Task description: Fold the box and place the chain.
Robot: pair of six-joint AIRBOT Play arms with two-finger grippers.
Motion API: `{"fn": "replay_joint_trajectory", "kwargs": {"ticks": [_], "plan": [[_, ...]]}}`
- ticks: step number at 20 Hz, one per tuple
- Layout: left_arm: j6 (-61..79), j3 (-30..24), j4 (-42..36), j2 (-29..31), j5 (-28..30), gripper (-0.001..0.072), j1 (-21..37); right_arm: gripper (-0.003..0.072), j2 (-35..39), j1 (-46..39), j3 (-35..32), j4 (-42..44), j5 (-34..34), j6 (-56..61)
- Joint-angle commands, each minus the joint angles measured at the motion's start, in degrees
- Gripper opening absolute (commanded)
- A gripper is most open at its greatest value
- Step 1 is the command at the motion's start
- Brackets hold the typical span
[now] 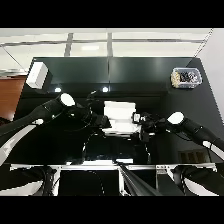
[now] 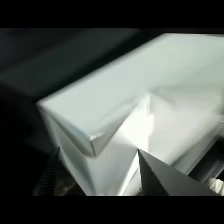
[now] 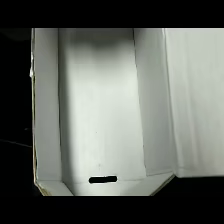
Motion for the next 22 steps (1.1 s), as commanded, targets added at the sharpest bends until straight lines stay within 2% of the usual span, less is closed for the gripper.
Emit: {"fn": "replay_joint_trajectory", "kwargs": {"ticks": [1, 5, 7, 9, 11, 13, 17, 20, 21, 22], "plan": [[-3.2, 0.1, 0.9, 0.1, 1.0, 0.0542, -0.1, 0.0141, 0.0, 0.0, 0.0, -0.6, 0.0, 0.0], [-3.7, 0.1, 0.9, 0.1, 1.1, 0.0542, -0.2, 0.0141, 0.0, 0.0, 0.0, -0.6, 0.0, 0.0], [-6.3, 0.5, 3.7, 0.1, 1.6, 0.0542, -1.4, 0.0141, 0.0, 0.0, 0.0, -0.6, 0.0, 0.0], [-14.1, 3.0, 13.6, 0.1, 2.0, 0.0542, -4.6, 0.0141, 0.0, 0.0, 0.0, -0.6, 0.0, 0.0], [-28.3, 6.5, 27.1, 0.1, 2.0, 0.0542, -8.7, 0.0141, 0.0, 0.0, 0.0, -0.6, 0.0, 0.0], [-40.4, 9.1, 37.4, 0.0, 1.5, 0.0542, -12.8, 0.0141, 0.0, 0.0, 0.0, -0.6, 0.0, 0.0], [-49.3, 10.8, 40.3, 0.0, 1.2, 0.0540, -17.3, 0.0141, 0.0, 0.0, 0.0, -0.6, 0.0, 0.0], [-53.0, 12.5, 44.6, -1.3, -4.7, 0.0539, -19.5, 0.0141, 0.0, 0.0, 0.0, -0.6, 0.0, 0.0], [-53.8, 13.3, 45.9, -1.9, -6.2, 0.0531, -20.0, 0.0141, 0.0, 0.0, 0.0, -0.6, 0.0, 0.0], [-54.0, 13.8, 45.7, -2.2, -6.4, 0.0479, -20.2, 0.0141, 0.0, 0.0, 0.0, -0.6, 0.1, 0.0]]}}
